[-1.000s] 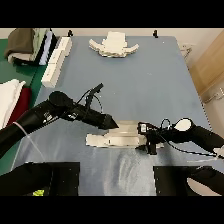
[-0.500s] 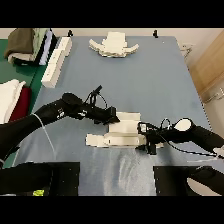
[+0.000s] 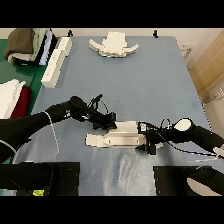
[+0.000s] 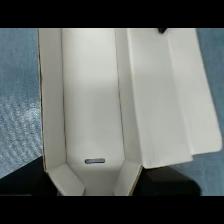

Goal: Fold the box.

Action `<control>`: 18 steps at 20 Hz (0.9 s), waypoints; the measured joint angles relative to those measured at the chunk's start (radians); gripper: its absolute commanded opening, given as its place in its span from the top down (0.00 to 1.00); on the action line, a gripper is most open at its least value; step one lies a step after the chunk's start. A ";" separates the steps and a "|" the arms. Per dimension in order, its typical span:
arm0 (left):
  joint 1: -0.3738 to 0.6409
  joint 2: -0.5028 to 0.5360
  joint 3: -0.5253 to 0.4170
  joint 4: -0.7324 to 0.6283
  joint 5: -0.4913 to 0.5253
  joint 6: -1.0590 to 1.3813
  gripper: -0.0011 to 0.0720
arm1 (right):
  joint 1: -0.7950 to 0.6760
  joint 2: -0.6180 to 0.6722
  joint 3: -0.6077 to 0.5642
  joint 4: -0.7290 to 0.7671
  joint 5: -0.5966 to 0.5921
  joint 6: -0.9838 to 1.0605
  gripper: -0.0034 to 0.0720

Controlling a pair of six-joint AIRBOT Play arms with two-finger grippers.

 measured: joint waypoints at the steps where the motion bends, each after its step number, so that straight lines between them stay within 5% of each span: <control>1: -0.002 -0.002 0.000 0.004 0.003 0.000 0.96 | 0.000 0.000 0.000 0.000 0.000 0.000 0.28; 8: 0.014 0.057 0.064 0.018 -0.034 0.078 0.96 | 0.000 0.000 0.000 0.000 -0.001 -0.005 0.28; 18: 0.139 0.365 0.073 0.246 -0.322 0.221 0.97 | 0.000 0.000 0.000 0.000 0.000 -0.002 0.28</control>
